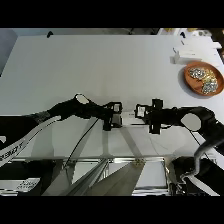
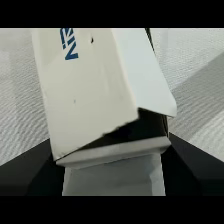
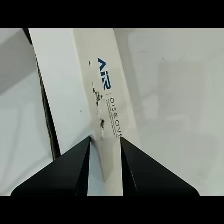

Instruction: Fold the box and place the chain.

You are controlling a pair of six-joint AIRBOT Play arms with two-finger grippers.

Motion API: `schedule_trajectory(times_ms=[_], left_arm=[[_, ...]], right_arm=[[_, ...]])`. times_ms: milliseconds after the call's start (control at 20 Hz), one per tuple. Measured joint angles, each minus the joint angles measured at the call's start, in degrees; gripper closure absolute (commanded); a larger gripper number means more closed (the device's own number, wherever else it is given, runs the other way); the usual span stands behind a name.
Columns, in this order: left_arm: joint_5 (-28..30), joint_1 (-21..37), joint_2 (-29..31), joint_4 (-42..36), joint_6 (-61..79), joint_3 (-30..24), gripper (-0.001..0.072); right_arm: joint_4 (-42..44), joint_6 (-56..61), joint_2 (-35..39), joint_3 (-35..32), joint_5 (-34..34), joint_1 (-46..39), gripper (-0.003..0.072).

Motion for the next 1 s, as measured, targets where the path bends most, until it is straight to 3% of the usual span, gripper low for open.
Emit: schedule_trajectory(times_ms=[1000], left_arm=[[-0.3, 0.1, 0.0, 0.5, 0.4, 0.0, 0.0525]], right_arm=[[8.9, 1.4, -3.8, 0.0, 0.0, 0.0, 0.0509]])
